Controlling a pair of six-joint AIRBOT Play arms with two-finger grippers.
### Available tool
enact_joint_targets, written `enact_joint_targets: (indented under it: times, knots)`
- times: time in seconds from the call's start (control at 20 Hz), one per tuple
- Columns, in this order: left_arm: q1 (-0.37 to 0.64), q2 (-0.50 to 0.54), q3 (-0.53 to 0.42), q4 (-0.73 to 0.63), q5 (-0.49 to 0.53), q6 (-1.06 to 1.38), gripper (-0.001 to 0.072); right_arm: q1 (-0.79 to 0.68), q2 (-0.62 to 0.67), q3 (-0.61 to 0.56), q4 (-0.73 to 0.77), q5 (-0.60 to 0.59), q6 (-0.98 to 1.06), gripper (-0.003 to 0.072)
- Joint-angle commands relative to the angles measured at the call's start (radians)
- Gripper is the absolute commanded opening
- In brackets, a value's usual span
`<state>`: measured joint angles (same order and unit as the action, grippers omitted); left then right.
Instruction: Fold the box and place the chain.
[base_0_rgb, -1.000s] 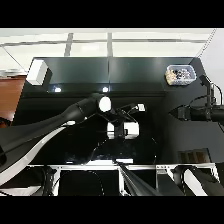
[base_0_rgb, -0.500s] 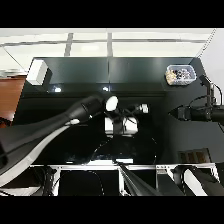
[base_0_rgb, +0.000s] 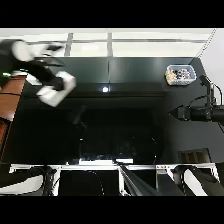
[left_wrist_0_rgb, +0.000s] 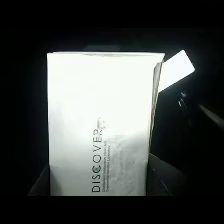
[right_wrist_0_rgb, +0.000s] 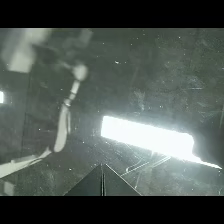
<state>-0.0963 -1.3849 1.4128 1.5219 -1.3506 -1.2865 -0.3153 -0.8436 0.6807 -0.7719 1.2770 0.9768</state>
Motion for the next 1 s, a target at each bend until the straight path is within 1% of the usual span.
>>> enact_joint_targets:
  times: [0.0,0.1,0.15,0.25,0.45,0.55,0.65,0.7,0.95]
  knots:
    - [0.358,0.013,-0.024,-0.005,-0.016,-0.185,0.0328,0.0,0.001,0.0,0.0,-0.001,0.011,0.0016]
    - [0.477,-0.014,-0.026,-0.047,-0.013,-0.16,0.0328,0.0,0.001,0.0,0.0,-0.003,0.011,0.0015]
    - [0.509,-0.029,-0.026,-0.068,-0.005,-0.132,0.0328,0.0,0.001,0.0,0.0,-0.005,0.011,0.0015]
    - [0.539,-0.058,-0.026,-0.09,0.051,-0.064,0.0328,0.0,0.001,0.0,0.0,-0.006,0.016,0.0016]
    - [0.534,-0.123,-0.026,-0.096,0.171,0.017,0.0329,0.0,0.0,0.0,0.0,-0.012,0.041,0.0015]
    - [0.533,-0.157,-0.026,-0.117,0.206,0.091,0.0328,0.0,0.0,0.0,0.0,-0.024,0.045,0.0016]
    - [0.533,-0.187,-0.026,-0.169,0.227,0.165,0.0329,0.0,0.0,0.0,0.0,-0.04,0.056,0.0015]
    - [0.532,-0.201,-0.026,-0.186,0.239,0.181,0.0329,0.0,0.0,0.0,0.0,-0.047,0.06,0.0015]
    - [0.533,-0.243,-0.026,-0.188,0.33,0.183,0.0329,0.0,0.0,0.0,0.001,-0.052,0.064,0.0015]
